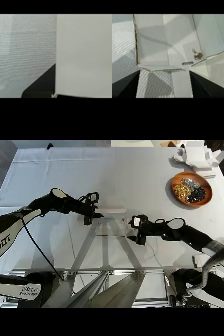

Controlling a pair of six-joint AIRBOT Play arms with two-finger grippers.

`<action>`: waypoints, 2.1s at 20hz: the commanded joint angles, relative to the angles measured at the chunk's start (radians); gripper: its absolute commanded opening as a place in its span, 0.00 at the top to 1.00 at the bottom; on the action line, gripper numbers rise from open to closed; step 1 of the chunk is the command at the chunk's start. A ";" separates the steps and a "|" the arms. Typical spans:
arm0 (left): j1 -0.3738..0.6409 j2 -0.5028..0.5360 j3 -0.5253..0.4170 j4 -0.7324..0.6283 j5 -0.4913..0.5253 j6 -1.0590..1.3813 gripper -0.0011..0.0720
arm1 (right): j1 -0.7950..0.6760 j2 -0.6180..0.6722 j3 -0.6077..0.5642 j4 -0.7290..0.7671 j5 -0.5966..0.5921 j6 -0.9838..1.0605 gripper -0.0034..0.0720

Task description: Fold the box and place the chain.

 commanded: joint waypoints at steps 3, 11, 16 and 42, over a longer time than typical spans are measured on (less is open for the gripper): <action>0.000 -0.001 0.000 0.000 0.000 0.000 0.97 | 0.000 -0.022 0.000 0.232 -0.054 0.022 0.03; 0.000 -0.001 0.000 0.000 0.000 0.000 0.97 | 0.000 -0.022 0.000 0.348 -0.045 0.021 0.03; 0.000 -0.001 0.000 0.000 0.000 0.000 0.97 | 0.000 -0.022 0.000 0.348 -0.045 0.022 0.03; 0.000 -0.001 0.000 0.000 0.000 0.000 0.97 | -0.002 -0.132 0.198 -0.023 0.051 0.039 0.03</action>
